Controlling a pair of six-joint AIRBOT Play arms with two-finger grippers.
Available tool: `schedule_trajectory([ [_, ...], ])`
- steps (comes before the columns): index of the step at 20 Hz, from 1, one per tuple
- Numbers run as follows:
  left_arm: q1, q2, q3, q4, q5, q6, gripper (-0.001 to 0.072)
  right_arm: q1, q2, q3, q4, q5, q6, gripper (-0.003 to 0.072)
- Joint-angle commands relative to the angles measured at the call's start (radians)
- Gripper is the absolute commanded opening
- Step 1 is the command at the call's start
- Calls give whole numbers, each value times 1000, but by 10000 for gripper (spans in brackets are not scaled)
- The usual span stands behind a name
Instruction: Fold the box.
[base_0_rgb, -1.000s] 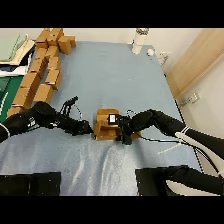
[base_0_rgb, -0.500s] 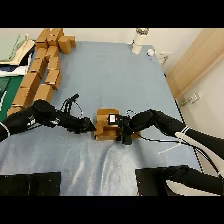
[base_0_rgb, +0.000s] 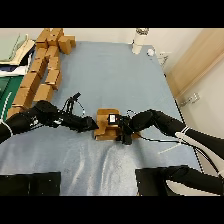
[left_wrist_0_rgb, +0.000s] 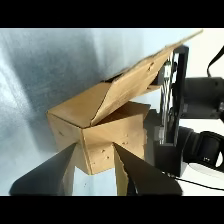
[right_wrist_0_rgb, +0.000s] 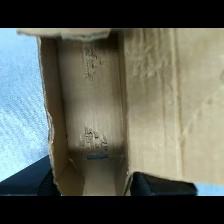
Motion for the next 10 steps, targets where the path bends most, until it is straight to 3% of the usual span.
schedule_trajectory([
  [1,-10,-2,1,-24,70,-6,365,0,-1,0,0,0,0,494],
  [5,-49,-2,38,82,71,-59,373,0,-1,0,0,0,0,495],
  [10,-197,-2,154,633,85,-554,373,0,-1,0,0,0,0,495],
])
